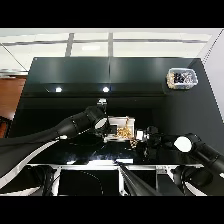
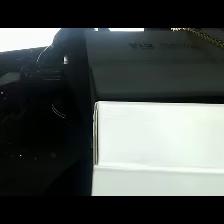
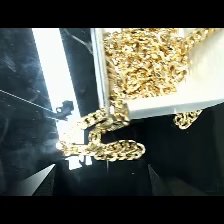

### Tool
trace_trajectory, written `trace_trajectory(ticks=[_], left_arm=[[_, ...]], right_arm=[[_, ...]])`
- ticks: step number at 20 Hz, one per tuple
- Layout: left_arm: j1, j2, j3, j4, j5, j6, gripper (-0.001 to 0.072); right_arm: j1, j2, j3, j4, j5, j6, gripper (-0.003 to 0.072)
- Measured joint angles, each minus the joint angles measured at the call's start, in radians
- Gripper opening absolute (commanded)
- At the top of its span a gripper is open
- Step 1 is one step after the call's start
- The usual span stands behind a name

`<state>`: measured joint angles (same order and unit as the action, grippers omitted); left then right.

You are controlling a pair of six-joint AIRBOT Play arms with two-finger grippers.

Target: Fold the box and place the chain.

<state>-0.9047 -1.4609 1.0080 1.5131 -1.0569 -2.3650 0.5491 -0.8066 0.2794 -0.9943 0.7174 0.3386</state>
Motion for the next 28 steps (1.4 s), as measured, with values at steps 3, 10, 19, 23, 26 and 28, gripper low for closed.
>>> trace_trajectory(ticks=[3, 10, 19, 23, 26, 28], left_arm=[[0.0, 0.0, 0.0, -0.001, 0.0, 0.0, 0.003], [0.0, 0.0, 0.0, -0.003, 0.0, 0.0, 0.003], [0.0, 0.0, 0.0, -0.003, 0.0, 0.0, 0.003], [0.0, 0.0, 0.0, -0.003, 0.0, 0.0, 0.003], [0.0, 0.0, 0.0, -0.003, 0.0, 0.0, 0.003], [0.0, 0.0, 0.0, -0.003, 0.0, 0.0, 0.003]], right_arm=[[0.002, -0.026, 0.0, 0.036, -0.023, -0.052, 0.0695], [0.003, -0.055, 0.0, 0.119, -0.047, -0.15, 0.0693], [0.003, -0.094, 0.0, 0.133, -0.05, -0.152, 0.0065], [-0.002, -0.097, 0.003, 0.13, -0.048, -0.086, 0.0064], [-0.034, -0.086, 0.016, 0.118, -0.018, -0.019, 0.0063], [-0.079, -0.065, 0.04, 0.108, 0.03, 0.027, 0.0063]])
